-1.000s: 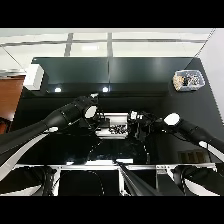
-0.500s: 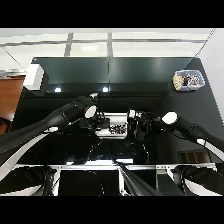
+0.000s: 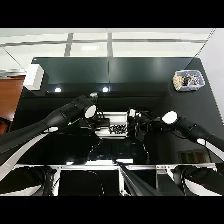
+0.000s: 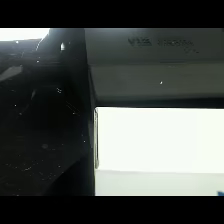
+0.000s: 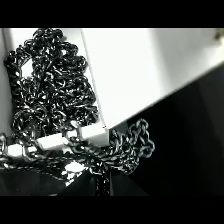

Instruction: Fold the box and place the chain.

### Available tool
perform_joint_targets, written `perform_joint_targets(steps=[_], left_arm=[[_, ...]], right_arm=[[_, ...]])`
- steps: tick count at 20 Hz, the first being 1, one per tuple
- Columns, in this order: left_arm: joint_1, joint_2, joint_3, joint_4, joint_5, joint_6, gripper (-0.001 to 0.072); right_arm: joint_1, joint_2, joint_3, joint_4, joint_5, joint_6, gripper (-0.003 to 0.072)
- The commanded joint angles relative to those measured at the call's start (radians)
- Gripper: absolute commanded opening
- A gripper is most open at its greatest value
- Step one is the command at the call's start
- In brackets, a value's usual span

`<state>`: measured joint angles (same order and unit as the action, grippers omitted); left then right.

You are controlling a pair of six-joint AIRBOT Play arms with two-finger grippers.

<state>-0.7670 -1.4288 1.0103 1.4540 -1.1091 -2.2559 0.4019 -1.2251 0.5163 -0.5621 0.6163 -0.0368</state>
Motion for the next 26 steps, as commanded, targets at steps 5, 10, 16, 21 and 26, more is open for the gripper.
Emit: perform_joint_targets(steps=[5, 10, 16, 21, 26], left_arm=[[0.0, 0.0, 0.0, 0.003, -0.002, 0.001, 0.0027], [0.0, 0.0, 0.0, 0.002, -0.002, 0.001, 0.0027], [0.0, 0.0, 0.0, -0.001, -0.002, 0.001, 0.0026], [0.0, 0.0, 0.0, -0.001, -0.002, 0.001, 0.0026], [0.0, 0.0, 0.0, -0.001, -0.002, 0.001, 0.0026]], right_arm=[[-0.08, 0.204, 0.006, -0.148, 0.05, 0.363, 0.0009], [-0.091, 0.418, 0.095, -0.15, 0.231, 0.579, 0.0009], [-0.089, 0.461, 0.31, -0.024, 0.387, 0.735, 0.0009], [-0.074, 0.456, 0.329, 0.229, 0.355, 0.733, 0.0009], [-0.039, 0.455, 0.333, 0.267, 0.291, 0.732, 0.0009]])
